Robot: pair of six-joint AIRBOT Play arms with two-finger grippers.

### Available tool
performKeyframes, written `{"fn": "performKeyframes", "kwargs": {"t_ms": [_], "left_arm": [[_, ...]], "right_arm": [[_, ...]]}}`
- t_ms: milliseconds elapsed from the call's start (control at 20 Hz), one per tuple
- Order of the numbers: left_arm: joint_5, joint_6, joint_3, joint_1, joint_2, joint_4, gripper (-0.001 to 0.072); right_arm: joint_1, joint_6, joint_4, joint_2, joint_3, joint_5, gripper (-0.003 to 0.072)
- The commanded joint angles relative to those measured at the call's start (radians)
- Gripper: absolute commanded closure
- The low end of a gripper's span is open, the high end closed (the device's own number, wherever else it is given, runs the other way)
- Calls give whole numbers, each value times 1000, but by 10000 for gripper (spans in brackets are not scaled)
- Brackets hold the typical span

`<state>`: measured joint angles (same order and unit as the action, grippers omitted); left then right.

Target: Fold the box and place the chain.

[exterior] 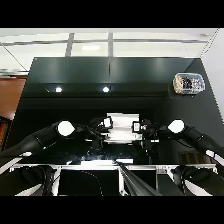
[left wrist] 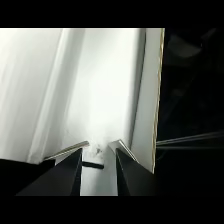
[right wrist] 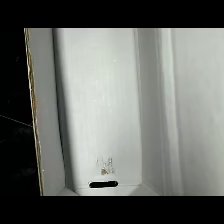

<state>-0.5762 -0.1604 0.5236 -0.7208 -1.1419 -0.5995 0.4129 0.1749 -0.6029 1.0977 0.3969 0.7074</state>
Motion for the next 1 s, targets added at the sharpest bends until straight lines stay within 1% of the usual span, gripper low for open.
{"fn": "performKeyframes", "kwargs": {"t_ms": [0, 50, 150, 200, 300, 350, 400, 500, 550, 600, 650, 750, 850, 950], "left_arm": [[9, 23, 0, 0, -27, 108, 455], [13, 22, 0, 0, -27, 108, 455], [12, 23, 0, -1, -27, 107, 493], [14, 23, 0, -1, -27, 108, 475], [19, 23, 0, -1, -27, 108, 192], [19, 23, 0, -1, -27, 106, 262], [19, 23, 0, -1, -27, 106, 375], [19, 23, 0, 0, -27, 106, 389], [19, 23, 0, 0, -23, 96, 572], [16, 21, 0, 4, -14, 71, 636], [0, -25, 0, 17, 2, 27, 684], [-56, -218, 0, 79, 42, -96, 685], [-148, -426, 0, 178, 108, -219, 685], [-220, -548, -2, 304, 173, -264, 684]], "right_arm": [[0, -2, 1, 0, 0, -1, 577], [0, -2, 1, 0, 0, -1, 577], [0, -2, 1, 0, 0, -1, 577], [0, -2, 1, 0, 0, -1, 577], [0, -2, 1, 0, 0, -1, 577], [0, -2, 1, 0, 0, -1, 577], [0, -2, 1, 0, 0, -1, 577], [0, -2, 1, 0, 0, -1, 577], [0, -2, 1, 0, 0, -1, 577], [0, -2, 1, 0, 0, -1, 577], [0, -2, 1, 0, 0, -1, 577], [0, -2, 1, 0, 0, 0, 578], [0, -2, 1, 0, 0, 0, 578], [0, -2, 1, 0, 0, 0, 578]]}}
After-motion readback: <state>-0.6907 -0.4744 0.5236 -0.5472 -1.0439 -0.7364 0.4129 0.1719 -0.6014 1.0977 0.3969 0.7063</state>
